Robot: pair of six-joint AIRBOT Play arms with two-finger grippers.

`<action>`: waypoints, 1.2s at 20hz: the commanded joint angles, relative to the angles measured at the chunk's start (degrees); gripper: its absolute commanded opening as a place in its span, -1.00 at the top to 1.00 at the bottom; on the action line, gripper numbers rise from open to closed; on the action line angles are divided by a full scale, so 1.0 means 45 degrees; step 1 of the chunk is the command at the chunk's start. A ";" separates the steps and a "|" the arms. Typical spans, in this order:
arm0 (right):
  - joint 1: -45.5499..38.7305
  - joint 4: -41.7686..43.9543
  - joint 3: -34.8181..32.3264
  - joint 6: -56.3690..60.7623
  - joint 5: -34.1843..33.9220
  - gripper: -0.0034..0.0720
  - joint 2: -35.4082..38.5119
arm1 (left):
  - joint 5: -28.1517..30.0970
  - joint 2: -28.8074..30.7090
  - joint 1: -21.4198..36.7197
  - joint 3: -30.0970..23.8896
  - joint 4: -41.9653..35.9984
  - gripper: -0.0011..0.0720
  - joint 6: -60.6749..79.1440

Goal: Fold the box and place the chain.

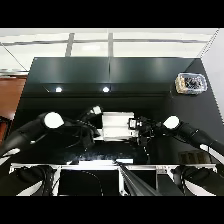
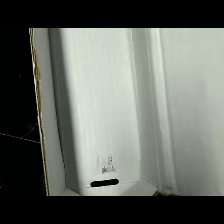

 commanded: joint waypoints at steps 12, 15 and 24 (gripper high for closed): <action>0.0010 -0.0005 -0.0005 -0.0010 0.0010 -0.21 -0.0005 | -0.1875 -0.1287 0.6479 -0.1802 -0.2404 0.90 -0.8150; 0.0010 -0.0005 -0.0005 -0.0005 0.0010 -0.21 -0.0005 | -0.1865 -0.2526 0.6023 -0.1797 -0.4075 0.90 -0.6611; 0.0010 -0.0005 -0.0005 -0.0005 0.0010 -0.21 -0.0005 | -0.1889 -0.3458 0.4153 -0.1773 -0.5892 0.90 -0.3662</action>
